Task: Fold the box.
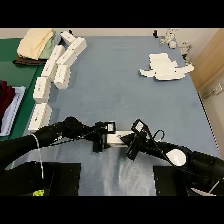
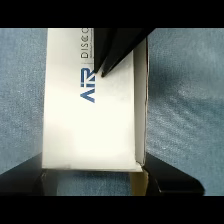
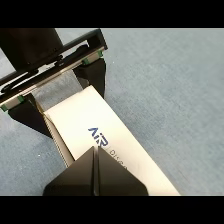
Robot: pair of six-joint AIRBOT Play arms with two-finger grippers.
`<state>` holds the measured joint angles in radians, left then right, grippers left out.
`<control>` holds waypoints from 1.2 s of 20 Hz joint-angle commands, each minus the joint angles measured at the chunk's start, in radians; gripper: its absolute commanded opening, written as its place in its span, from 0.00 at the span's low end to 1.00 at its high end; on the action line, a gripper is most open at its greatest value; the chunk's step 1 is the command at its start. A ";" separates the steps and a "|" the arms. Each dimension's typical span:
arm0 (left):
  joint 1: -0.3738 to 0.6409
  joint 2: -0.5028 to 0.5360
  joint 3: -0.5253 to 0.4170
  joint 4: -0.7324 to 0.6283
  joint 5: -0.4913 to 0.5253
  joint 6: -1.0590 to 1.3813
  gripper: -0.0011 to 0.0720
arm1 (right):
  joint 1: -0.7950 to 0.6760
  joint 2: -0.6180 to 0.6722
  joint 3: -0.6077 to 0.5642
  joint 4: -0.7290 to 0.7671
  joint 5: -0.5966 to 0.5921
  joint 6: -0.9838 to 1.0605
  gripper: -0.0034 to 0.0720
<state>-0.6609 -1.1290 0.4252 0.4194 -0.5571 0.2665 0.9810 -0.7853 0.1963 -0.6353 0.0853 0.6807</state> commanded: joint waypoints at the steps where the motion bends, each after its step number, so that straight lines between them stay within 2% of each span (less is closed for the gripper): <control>1: 0.001 0.000 0.001 0.000 0.000 0.002 0.60 | 0.000 -0.010 -0.003 0.005 0.011 0.001 0.09; 6: 0.001 0.000 0.001 0.000 -0.001 0.002 0.60 | 0.000 0.004 0.003 0.005 0.005 0.000 0.09; 13: 0.001 0.000 0.001 0.000 0.000 0.002 0.60 | -0.002 0.153 0.006 0.003 -0.136 -0.001 0.09; 18: 0.001 0.000 0.001 0.000 0.000 0.002 0.60 | -0.035 0.130 0.010 0.003 -0.166 -0.001 0.09; 21: 0.001 0.000 0.001 0.000 -0.001 0.002 0.60 | -0.159 0.065 0.080 -0.012 -0.081 -0.001 0.09; 24: 0.001 0.000 0.001 0.000 0.000 0.002 0.60 | -0.326 -0.051 0.234 -0.142 0.118 0.000 0.09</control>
<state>-0.6609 -1.1290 0.4255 0.4198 -0.5579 0.2691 0.7818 -0.7525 0.3225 -0.6800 0.0410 0.6804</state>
